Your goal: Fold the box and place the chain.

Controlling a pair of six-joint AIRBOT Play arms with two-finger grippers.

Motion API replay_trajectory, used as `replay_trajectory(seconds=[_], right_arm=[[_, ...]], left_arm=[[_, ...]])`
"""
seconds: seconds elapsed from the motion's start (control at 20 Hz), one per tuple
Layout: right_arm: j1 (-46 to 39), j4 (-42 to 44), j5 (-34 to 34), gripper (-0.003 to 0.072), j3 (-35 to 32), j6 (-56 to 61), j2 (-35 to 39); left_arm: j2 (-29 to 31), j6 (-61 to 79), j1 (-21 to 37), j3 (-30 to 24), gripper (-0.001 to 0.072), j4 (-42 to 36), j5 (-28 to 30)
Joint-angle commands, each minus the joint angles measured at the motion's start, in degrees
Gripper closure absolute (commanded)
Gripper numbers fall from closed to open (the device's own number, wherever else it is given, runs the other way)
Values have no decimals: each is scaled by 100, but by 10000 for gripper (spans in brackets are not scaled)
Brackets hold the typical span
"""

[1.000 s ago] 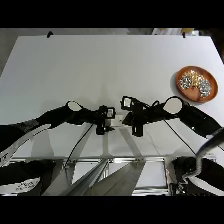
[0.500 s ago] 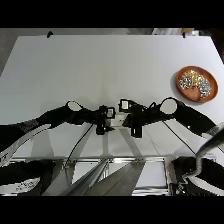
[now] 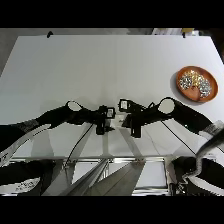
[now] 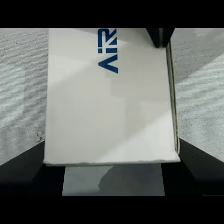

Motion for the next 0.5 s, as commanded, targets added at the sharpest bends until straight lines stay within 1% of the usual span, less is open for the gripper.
replay_trajectory(seconds=[0.0, 0.15, 0.25, 0.3, 0.35, 0.4, 0.45], right_arm=[[-13, -50, -81, 668, 0, 2, 195], [-221, -87, -103, 668, 0, 149, 743], [-544, -262, -2, 668, 0, 691, 1213], [-787, -466, 160, 668, 0, 1038, 1460], [-1038, -774, 363, 668, 0, 1432, 1665], [-1329, -1259, 610, 668, 0, 2013, 1834], [-1617, -1917, 887, 668, -2, 2721, 1921]], left_arm=[[2, 0, 0, -2, 453, 0, 2], [2, -2, 0, -2, 453, 0, 2], [2, -2, 0, -2, 453, 0, 2], [2, -2, 0, -2, 453, 0, 2], [2, 0, 0, -2, 453, 0, 2], [2, -2, 0, -2, 453, 0, 2], [2, 0, 0, -2, 453, 0, 2]])
